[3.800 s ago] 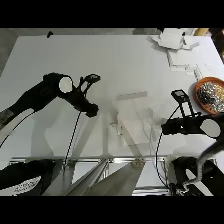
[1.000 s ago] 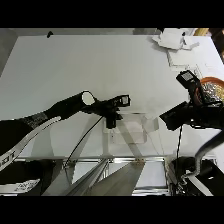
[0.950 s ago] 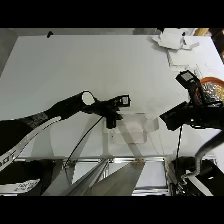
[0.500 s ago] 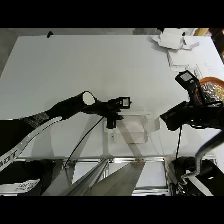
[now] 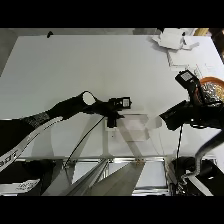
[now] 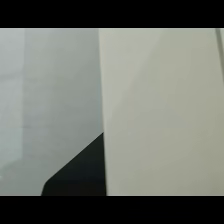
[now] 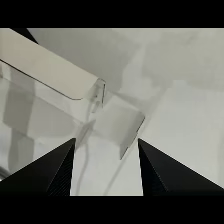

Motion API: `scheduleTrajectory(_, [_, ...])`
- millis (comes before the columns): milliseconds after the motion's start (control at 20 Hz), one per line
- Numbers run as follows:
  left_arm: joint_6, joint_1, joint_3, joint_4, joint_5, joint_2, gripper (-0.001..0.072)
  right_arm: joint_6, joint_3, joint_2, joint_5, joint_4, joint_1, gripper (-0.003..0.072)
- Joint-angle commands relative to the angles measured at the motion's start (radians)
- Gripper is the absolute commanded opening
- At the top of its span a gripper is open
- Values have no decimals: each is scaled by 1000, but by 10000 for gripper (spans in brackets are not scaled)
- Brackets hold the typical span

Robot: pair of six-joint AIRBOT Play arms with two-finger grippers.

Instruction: Fold the box and place the chain.

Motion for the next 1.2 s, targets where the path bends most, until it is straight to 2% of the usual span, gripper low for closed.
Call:
scheduleTrajectory(0, [45,0,1,-60,17,-4,0,1,0,0,-3,0,1,432])
scheduleTrajectory(600, [45,0,2,-52,-15,-37,3,0,0,0,-2,-24,1,432])
scheduleTrajectory(850, [46,0,2,-50,-19,-35,5,-88,0,0,-2,-25,1,433])
scheduleTrajectory(1150, [61,0,2,55,-57,-27,4,-104,-1,0,-2,-25,1,433])
